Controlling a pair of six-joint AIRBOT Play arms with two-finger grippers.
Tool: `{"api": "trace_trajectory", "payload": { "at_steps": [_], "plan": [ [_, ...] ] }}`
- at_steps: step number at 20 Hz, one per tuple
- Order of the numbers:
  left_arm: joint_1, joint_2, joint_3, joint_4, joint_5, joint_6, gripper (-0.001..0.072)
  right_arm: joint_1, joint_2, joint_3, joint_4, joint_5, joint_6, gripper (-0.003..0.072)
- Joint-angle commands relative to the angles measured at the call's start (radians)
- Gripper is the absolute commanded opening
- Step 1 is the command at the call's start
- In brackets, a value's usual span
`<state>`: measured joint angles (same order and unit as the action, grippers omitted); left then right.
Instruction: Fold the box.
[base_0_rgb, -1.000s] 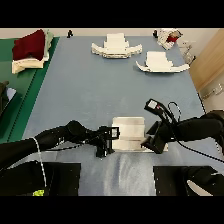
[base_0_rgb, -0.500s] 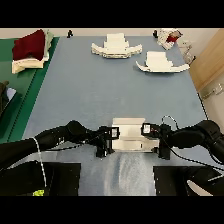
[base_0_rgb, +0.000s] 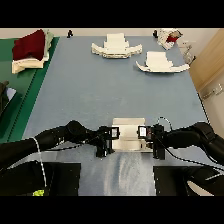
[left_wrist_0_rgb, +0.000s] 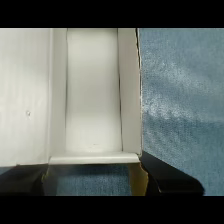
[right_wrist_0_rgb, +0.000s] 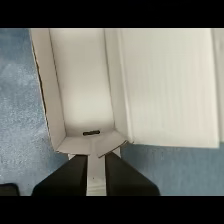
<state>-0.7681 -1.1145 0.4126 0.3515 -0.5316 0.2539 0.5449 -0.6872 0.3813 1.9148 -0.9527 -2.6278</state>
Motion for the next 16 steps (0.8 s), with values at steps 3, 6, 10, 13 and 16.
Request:
{"api": "trace_trajectory", "payload": {
  "at_steps": [3,6,10,13,16],
  "plan": [
    [0.001,0.000,0.001,0.000,0.000,0.000,0.0442,0.012,-0.014,-0.001,0.094,0.067,-0.068,0.0152],
    [0.001,0.000,0.001,0.000,0.000,0.000,0.0442,0.012,-0.052,0.000,0.152,0.071,-0.072,0.0161],
    [0.001,0.000,0.001,0.000,0.000,0.000,0.0442,0.011,-0.072,0.000,0.169,0.089,-0.070,0.0552],
    [0.001,0.000,0.001,0.000,0.000,0.000,0.0442,0.011,-0.072,0.000,0.166,0.078,-0.070,0.0552],
    [0.001,0.000,0.001,0.000,0.000,0.000,0.0442,0.009,-0.060,0.000,0.144,0.037,-0.011,0.0409]
  ]
}}
